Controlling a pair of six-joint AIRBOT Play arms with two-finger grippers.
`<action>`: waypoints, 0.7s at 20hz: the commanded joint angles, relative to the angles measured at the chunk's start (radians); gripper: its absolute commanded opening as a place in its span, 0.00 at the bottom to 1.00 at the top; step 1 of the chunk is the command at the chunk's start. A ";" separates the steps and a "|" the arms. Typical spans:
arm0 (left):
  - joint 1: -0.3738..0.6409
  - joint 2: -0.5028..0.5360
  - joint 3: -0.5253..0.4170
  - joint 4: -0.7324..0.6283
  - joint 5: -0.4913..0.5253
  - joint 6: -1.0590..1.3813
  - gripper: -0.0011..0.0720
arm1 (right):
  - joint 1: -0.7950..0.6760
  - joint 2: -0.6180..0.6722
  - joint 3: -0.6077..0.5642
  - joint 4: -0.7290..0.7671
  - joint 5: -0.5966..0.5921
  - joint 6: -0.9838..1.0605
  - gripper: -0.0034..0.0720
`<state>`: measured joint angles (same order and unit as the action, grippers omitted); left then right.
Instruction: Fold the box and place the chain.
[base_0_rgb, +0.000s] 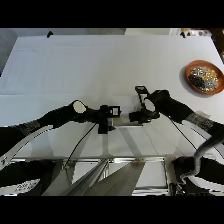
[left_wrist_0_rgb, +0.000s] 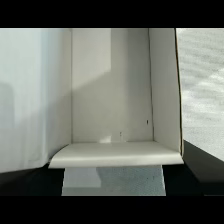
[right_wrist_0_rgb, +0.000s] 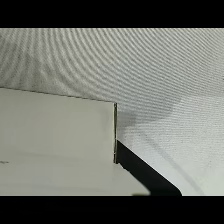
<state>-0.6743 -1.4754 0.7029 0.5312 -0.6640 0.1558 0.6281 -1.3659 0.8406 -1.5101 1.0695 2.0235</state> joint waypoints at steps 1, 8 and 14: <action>0.000 0.000 0.000 0.000 0.001 0.001 0.03 | 0.002 -0.005 -0.001 -0.005 0.010 -0.005 0.07; 0.000 0.001 0.000 0.001 0.001 0.001 0.03 | 0.002 -0.005 -0.001 -0.004 0.007 -0.004 0.27; 0.000 0.001 0.000 0.000 0.001 0.001 0.03 | 0.002 -0.005 -0.001 -0.005 0.004 0.011 0.07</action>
<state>-0.6743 -1.4754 0.7029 0.5301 -0.6632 0.1543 0.6300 -1.3720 0.8391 -1.5116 1.0748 2.0338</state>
